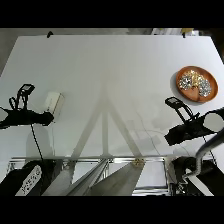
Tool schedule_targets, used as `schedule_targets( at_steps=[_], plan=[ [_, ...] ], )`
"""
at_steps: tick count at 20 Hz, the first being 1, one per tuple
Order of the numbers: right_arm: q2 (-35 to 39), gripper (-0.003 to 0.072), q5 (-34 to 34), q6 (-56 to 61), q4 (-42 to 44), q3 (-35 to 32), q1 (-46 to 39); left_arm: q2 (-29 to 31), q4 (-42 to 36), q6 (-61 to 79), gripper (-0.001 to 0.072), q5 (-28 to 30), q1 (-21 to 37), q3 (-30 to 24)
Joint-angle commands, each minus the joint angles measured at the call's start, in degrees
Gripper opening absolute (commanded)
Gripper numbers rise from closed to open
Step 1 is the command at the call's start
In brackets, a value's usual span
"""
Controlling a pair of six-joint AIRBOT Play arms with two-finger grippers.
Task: Fold the box and place the chain.
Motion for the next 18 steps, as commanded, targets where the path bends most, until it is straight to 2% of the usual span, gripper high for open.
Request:
schedule_targets(
  at_steps=[1,5,9,10,12,13,18],
  plan=[
    [0.02,0.0018,0.0,0.02,0.02,-0.02,-0.02,-0.02,0.04,-0.02,0.0697,-2.01,0.07,-0.09],
    [0.02,0.0018,-0.02,0.02,0.02,-0.02,-0.02,0.9,0.02,-0.02,0.0697,-3.74,-0.68,-0.09],
    [0.04,0.0018,0.0,0.02,0.02,-0.02,-0.02,7.48,2.27,-0.04,0.0693,-5.11,-4.61,-0.09],
    [0.04,0.0018,0.0,0.02,0.02,-0.02,-0.02,9.44,3.17,-0.04,0.0674,-5.44,-5.75,-0.09],
    [0.04,0.0018,0.0,0.02,0.02,-0.02,-0.02,13.2,4.15,-0.02,0.0483,-6.51,-7.89,-0.09],
    [0.02,0.0018,0.0,0.02,0.02,-0.02,-0.02,14.82,4.17,-0.02,0.0463,-7.17,-8.83,-0.09],
    [0.04,0.0018,0.0,0.02,0.02,-0.02,-0.02,19.76,4.0,-0.04,0.0452,-8.0,-12.9,-0.09]
  ],
)
